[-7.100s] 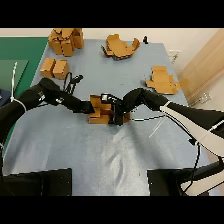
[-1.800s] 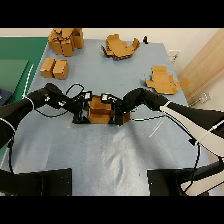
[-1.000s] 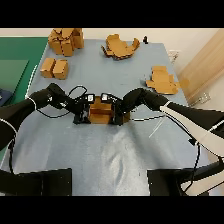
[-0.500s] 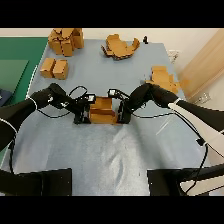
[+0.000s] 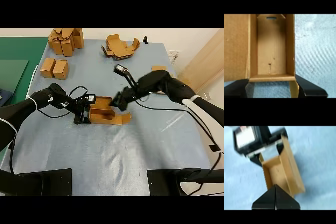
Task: Fold the box.
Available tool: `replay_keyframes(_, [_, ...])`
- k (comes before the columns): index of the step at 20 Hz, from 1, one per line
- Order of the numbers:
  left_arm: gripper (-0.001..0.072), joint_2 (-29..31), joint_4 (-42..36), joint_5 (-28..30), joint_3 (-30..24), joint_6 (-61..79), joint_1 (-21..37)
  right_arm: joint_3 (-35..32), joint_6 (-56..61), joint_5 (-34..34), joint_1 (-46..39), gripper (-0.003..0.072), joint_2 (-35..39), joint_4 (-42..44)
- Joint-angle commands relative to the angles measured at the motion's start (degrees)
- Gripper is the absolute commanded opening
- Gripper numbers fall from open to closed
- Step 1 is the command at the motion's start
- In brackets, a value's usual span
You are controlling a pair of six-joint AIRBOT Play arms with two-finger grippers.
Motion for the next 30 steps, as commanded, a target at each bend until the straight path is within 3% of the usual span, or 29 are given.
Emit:
replay_keyframes(1, [0.0097,0.00,0.11,-0.04,-0.02,0.09,0.00,9.64,4.02,3.65,3.10,0.0000,-8.33,2.45])
replay_keyframes(5, [0.0097,0.00,0.09,-0.68,0.00,0.09,0.00,23.19,15.28,2.40,1.33,-0.0001,-22.80,-4.92])
replay_keyframes(8, [0.0097,0.02,0.09,-0.70,-0.02,0.07,0.00,27.54,18.78,-10.05,-0.55,0.0000,-30.23,-4.50])
replay_keyframes(11, [0.0097,0.00,0.09,-0.72,0.00,0.07,0.00,27.58,19.12,-16.83,-0.46,0.0000,-33.57,-3.56])
replay_keyframes(17, [0.0097,0.00,0.09,-0.68,0.00,0.07,0.00,33.73,19.12,-20.94,-1.38,-0.0001,-32.57,-4.24])
replay_keyframes(21, [0.0097,0.00,0.13,-0.68,-0.02,0.07,0.04,33.73,18.91,-23.39,-5.18,-0.0002,-21.42,-7.15])
replay_keyframes(24, [0.0097,0.00,0.13,-0.70,-0.02,0.04,0.04,23.65,14.51,-22.73,-8.15,-0.0002,-8.72,-11.04])
replay_keyframes(27, [0.0097,0.02,0.13,-0.70,-0.02,0.04,0.04,2.91,7.50,-13.25,-7.96,-0.0001,3.82,-19.78])
replay_keyframes(29, [0.0097,0.00,0.13,-0.66,0.00,-0.24,0.04,-8.81,2.86,-7.58,-7.04,0.0004,6.25,-21.55])
replay_keyframes(30, [0.0097,0.00,0.11,-0.66,-0.02,-0.24,0.04,-12.50,-0.22,-4.87,-6.36,0.0089,5.92,-20.37])
